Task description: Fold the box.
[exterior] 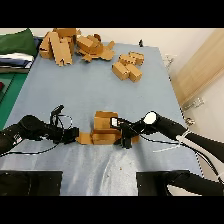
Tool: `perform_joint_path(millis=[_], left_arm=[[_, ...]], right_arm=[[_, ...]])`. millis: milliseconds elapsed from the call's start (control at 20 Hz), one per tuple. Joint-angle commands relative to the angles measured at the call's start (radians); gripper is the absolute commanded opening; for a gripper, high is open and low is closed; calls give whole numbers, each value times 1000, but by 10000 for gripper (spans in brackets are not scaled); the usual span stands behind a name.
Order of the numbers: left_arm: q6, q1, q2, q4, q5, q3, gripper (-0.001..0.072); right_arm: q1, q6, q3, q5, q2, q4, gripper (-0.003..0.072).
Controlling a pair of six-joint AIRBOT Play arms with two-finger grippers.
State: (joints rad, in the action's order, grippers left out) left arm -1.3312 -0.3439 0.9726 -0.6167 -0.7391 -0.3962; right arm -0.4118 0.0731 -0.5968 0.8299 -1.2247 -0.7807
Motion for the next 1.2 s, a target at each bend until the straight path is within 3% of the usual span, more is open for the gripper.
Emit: perform_joint_path(millis=[0, 150, 400, 950, 1000, 1050, 1150], left_arm=[[0, -26, 12, 16, 39, 1, 16], [1, -37, 14, 43, 51, 0, 15], [126, -37, 14, 218, 56, -2, 15], [200, -37, 14, 310, 47, -6, 23], [198, -37, 14, 313, 49, -10, 227], [198, -37, 14, 322, 49, -14, 375], [198, -37, 14, 325, 48, -16, 355]], right_arm=[[-1, 0, 0, 0, 0, 0, 410], [-1, 0, 0, 0, 0, 0, 410], [-1, 0, 0, 0, 0, 0, 410], [-1, 0, 0, 0, 0, 0, 410], [-1, 0, 0, 0, 0, 0, 410], [-1, 0, 0, 0, 0, 0, 410], [-1, 0, 0, 0, 0, 0, 410]])
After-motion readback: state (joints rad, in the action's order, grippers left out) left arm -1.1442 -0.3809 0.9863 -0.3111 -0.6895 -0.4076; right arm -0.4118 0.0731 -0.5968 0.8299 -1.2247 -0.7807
